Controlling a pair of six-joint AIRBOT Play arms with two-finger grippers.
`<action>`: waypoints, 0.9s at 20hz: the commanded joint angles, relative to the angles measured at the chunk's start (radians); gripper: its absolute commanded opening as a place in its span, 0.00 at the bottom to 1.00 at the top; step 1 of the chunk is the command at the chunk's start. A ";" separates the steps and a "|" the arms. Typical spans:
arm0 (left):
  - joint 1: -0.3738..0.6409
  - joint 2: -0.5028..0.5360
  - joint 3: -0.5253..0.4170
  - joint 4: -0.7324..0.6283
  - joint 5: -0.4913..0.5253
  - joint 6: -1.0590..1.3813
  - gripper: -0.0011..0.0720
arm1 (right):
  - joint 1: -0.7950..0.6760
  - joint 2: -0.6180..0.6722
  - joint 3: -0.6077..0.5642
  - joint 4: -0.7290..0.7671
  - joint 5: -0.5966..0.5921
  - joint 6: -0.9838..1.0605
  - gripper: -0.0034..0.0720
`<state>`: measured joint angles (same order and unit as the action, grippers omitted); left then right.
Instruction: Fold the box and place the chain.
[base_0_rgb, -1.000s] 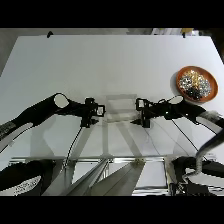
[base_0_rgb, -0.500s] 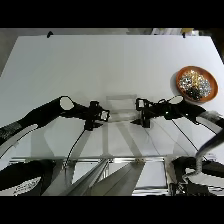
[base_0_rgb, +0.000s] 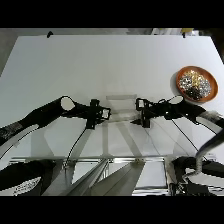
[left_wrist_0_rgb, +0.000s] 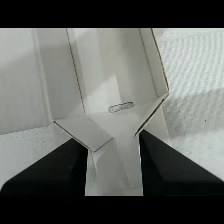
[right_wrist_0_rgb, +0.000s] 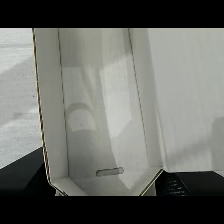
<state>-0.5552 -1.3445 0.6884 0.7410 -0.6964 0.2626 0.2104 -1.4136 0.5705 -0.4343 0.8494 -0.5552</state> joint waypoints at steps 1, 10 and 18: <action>-0.004 0.000 0.000 -0.016 0.005 -0.001 0.44 | 0.000 0.001 0.001 0.000 0.000 0.000 0.57; -0.022 -0.001 0.000 -0.082 0.036 -0.036 0.36 | 0.000 0.001 0.001 0.000 0.000 0.000 0.57; -0.044 -0.001 0.000 -0.115 0.074 -0.069 0.36 | 0.000 0.001 0.001 0.000 0.000 0.000 0.57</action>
<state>-0.5869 -1.3449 0.6880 0.6521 -0.6430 0.2024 0.2096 -1.4136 0.5705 -0.4335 0.8486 -0.5537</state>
